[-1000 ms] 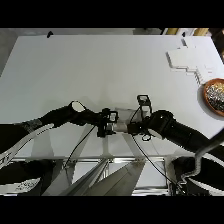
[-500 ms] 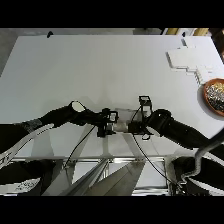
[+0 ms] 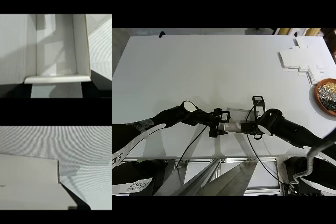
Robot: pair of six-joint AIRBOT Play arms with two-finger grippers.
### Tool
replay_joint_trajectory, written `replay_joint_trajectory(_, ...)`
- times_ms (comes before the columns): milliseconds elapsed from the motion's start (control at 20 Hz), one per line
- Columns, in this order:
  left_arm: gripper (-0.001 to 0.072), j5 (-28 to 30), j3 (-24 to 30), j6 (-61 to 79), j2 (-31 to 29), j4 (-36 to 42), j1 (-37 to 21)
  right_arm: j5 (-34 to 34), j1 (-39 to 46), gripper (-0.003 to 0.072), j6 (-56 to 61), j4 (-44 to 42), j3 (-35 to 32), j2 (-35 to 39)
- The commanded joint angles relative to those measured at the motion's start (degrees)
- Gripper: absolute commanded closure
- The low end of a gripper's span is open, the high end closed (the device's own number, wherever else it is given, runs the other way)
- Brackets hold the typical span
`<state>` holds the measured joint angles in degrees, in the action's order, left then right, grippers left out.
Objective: Fold the box and place the chain.
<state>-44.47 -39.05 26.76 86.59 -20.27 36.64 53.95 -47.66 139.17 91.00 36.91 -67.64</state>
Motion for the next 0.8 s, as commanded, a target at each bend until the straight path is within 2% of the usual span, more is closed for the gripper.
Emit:
replay_joint_trajectory(0,0.0308,0.07,-0.07,0.13,0.0,-0.07,0.0,-0.83,-0.07,0.0538,-0.24,-0.39,-0.02,-0.04)
replay_joint_trajectory(50,0.0308,0.07,-0.07,0.13,0.0,-0.09,0.0,-0.81,0.0,0.0422,-0.28,-0.39,-0.02,-0.04)
replay_joint_trajectory(100,0.0308,0.07,-0.07,0.13,0.0,-0.07,0.0,-0.72,0.83,0.0413,-0.63,-0.85,-0.02,0.02)
replay_joint_trajectory(300,0.0308,0.07,-0.07,0.13,0.0,-0.07,0.0,0.15,3.58,0.0406,-1.73,-2.34,-0.02,1.62)
replay_joint_trajectory(650,0.0308,0.07,-0.07,0.13,0.0,-0.07,0.0,1.16,3.67,0.0408,-1.7,-2.51,-0.02,0.04)
replay_joint_trajectory(700,0.0308,0.07,-0.07,0.13,0.0,-0.07,0.0,1.18,3.67,0.0416,-1.7,-2.78,-0.02,-0.55)
replay_joint_trajectory(750,0.0308,0.07,-0.07,0.13,0.0,-0.07,0.0,1.16,3.45,0.0463,-1.7,-2.78,-0.02,-0.72)
